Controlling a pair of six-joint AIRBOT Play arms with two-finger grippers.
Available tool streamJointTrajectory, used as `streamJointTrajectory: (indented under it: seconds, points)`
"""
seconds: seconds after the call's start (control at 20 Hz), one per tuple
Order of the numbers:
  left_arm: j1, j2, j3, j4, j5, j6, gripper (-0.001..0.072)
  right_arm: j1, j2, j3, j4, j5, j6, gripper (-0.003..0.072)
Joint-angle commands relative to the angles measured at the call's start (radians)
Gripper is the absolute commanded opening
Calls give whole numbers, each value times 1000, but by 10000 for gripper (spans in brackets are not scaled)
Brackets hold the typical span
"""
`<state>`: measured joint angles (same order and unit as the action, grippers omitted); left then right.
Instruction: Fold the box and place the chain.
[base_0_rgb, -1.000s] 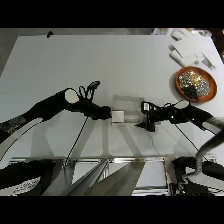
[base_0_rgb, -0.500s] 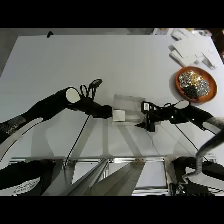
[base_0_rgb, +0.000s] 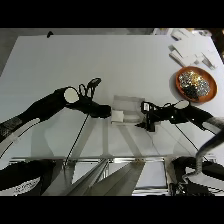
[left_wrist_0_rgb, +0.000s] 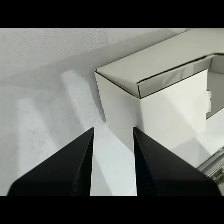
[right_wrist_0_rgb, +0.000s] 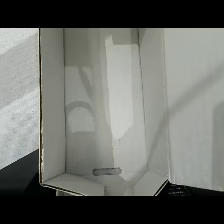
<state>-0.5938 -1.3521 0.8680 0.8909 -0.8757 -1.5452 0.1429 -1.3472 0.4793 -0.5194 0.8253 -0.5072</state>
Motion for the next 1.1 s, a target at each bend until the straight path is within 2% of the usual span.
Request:
streamJointTrajectory:
  seconds: [0.0, 0.05, 0.15, 0.55, 0.95, 1.05]
  points:
    - [1, 4, 3, 1, -1, -7, 285, -1, 1, 0, 1, 1, 1, 396]
    - [1, 4, 3, -8, -1, -7, 304, -1, 1, 0, 1, 1, 1, 396]
    - [2, 7, 10, -23, -4, -6, 437, -1, 1, 0, 1, 2, 1, 396]
    - [-41, -6, 23, 3, 2, -10, 437, -1, 1, 0, 1, 1, 1, 396]
    - [-98, -6, 45, 127, 16, -158, 433, -1, 1, 0, 1, 1, 1, 396]
    - [-124, -13, 63, 200, 17, -234, 431, -1, 1, 0, 1, 1, 1, 396]
